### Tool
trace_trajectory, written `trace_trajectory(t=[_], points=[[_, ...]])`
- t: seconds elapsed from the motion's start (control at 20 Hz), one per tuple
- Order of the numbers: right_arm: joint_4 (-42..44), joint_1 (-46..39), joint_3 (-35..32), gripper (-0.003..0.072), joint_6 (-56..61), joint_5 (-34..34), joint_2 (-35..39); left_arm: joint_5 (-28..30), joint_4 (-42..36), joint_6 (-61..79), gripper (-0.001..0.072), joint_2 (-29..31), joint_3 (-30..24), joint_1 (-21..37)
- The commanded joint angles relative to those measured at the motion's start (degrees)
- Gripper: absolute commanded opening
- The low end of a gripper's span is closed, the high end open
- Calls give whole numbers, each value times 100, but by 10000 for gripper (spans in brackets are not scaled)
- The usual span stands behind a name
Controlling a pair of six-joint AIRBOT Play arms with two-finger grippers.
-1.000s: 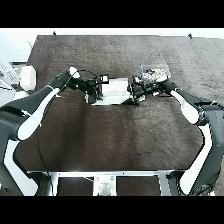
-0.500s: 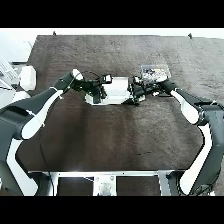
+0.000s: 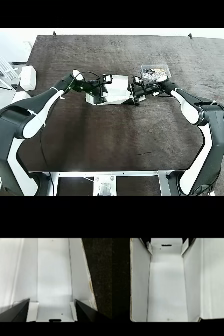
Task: Fold the box and place the chain.
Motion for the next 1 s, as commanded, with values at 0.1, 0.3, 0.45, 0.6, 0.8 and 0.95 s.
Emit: trace_trajectory(t=[0.1,0.3,0.45,0.6,0.8,0.95], points=[[4,4,-2,582,0,7,-4,-452,11,63,241,-2,-2,63],[4,4,-2,582,0,7,-4,-1639,-166,282,22,66,15,527],[4,4,-2,582,0,9,-4,-2260,-796,431,21,109,15,938],[4,4,-2,581,0,7,-4,-3161,-1606,612,19,269,13,1377],[4,4,-2,582,0,7,-4,-3976,-2046,109,16,697,9,1923],[4,4,-2,582,0,7,-4,-3724,-2020,-944,16,1060,-138,2186]])
